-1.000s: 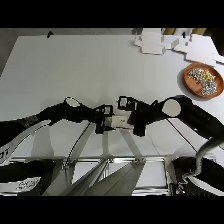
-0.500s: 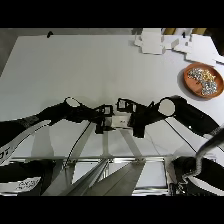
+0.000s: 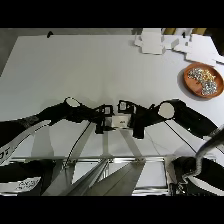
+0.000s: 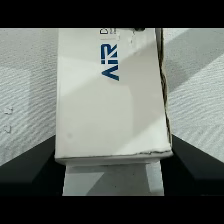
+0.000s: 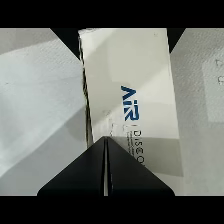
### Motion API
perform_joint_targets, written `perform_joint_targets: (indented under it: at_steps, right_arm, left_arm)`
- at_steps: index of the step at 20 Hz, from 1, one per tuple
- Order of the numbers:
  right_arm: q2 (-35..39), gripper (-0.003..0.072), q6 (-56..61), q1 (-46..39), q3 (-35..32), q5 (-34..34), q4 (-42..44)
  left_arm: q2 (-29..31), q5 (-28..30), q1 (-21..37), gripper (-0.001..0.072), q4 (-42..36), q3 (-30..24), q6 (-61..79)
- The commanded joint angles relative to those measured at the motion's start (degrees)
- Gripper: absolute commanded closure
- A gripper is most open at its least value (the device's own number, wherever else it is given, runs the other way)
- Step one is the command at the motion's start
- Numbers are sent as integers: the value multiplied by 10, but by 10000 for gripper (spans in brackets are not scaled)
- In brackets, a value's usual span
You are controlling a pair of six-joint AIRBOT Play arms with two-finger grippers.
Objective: Fold the box and place the chain.
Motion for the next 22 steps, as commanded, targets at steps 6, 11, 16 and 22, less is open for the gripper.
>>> perform_joint_targets:
  at_steps: [6, 11, 16, 22]
  right_arm:
    - [118, 673, 142, -84, 3, 40, -50]
    - [188, 674, 427, -245, 2, 182, -229]
    - [189, 674, 491, -376, -32, 216, -341]
    - [189, 673, 493, -420, -42, 228, -335]
  left_arm:
    - [0, 0, 0, 672, 0, 0, 0]
    - [0, 0, 0, 672, 0, 0, 0]
    - [0, -1, 0, 672, 0, 0, 0]
    - [0, -2, 0, 672, 0, 0, 0]
